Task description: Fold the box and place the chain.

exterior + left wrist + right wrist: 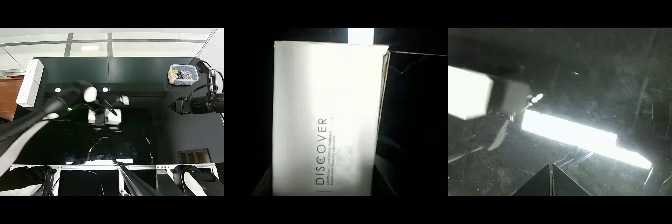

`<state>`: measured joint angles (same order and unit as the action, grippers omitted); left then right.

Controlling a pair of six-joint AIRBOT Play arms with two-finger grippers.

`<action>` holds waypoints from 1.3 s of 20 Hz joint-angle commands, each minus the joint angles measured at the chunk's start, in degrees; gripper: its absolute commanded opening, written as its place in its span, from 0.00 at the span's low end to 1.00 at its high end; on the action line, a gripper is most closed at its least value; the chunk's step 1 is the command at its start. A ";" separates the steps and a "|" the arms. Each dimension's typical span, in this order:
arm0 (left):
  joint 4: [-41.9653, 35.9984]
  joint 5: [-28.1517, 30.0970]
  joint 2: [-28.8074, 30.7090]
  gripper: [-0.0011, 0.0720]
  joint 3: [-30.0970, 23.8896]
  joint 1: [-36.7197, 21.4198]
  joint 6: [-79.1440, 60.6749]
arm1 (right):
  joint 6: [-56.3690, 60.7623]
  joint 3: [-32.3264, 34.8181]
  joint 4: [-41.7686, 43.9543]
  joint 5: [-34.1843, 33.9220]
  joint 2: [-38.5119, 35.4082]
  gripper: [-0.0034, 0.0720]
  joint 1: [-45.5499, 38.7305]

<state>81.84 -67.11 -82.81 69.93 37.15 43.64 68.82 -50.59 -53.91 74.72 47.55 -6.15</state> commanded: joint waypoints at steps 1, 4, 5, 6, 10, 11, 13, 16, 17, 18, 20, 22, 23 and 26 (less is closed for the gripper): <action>12.22 -11.15 5.68 0.50 0.66 -9.53 20.96 | -0.07 0.04 -0.20 -0.68 -0.02 0.06 -0.02; 13.75 -20.22 8.66 0.50 -0.70 -24.44 29.92 | -0.28 0.04 -0.39 -1.16 -0.02 0.06 -0.02; 13.70 -21.40 9.35 0.50 -1.77 -29.49 31.63 | -0.28 0.04 -0.37 -1.55 -0.02 0.06 -0.02; 13.70 -22.25 9.94 0.50 -3.15 -34.93 33.00 | -0.31 0.04 -0.39 -1.90 -0.02 0.06 -0.02; 12.96 -25.03 10.84 0.50 -7.89 -53.33 36.11 | -0.52 0.04 -0.42 -3.48 -0.02 0.06 -0.02; 13.03 -25.66 11.17 0.50 -8.74 -57.13 35.98 | -0.52 0.04 -0.46 -3.93 -0.02 0.06 -0.02; 12.96 -24.24 12.37 0.50 -9.81 -63.69 35.43 | -0.52 0.04 -0.79 -5.03 -0.02 0.06 -0.02; 9.73 -16.26 16.20 0.50 -11.96 -72.76 33.55 | -0.48 0.07 -0.79 -6.80 0.00 0.06 -0.02; 7.39 -12.87 17.73 0.50 -13.35 -76.02 30.53 | -0.48 0.07 -0.79 -7.28 0.00 0.06 -0.02; 4.26 -10.10 18.71 0.50 -14.53 -79.03 26.51 | -0.48 0.07 -0.76 -7.69 0.00 0.06 -0.02; -5.07 -7.04 18.69 0.50 -16.11 -83.97 16.13 | -0.46 0.07 -0.76 -8.33 0.00 0.06 -0.02; -8.48 -3.63 17.73 0.50 -16.70 -85.44 11.26 | -0.46 0.07 -0.76 -8.66 0.00 0.06 -0.02; -7.96 -1.51 17.07 0.50 -16.72 -85.26 11.17 | -0.46 0.07 -0.76 -8.92 0.02 0.06 -0.02; -8.39 2.25 15.54 0.50 -16.74 -82.36 5.51 | -0.39 0.09 -0.76 -10.03 0.22 0.06 -0.02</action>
<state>76.42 -70.32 -66.30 53.65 -45.69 56.27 68.31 -50.52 -54.68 65.91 47.64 -6.15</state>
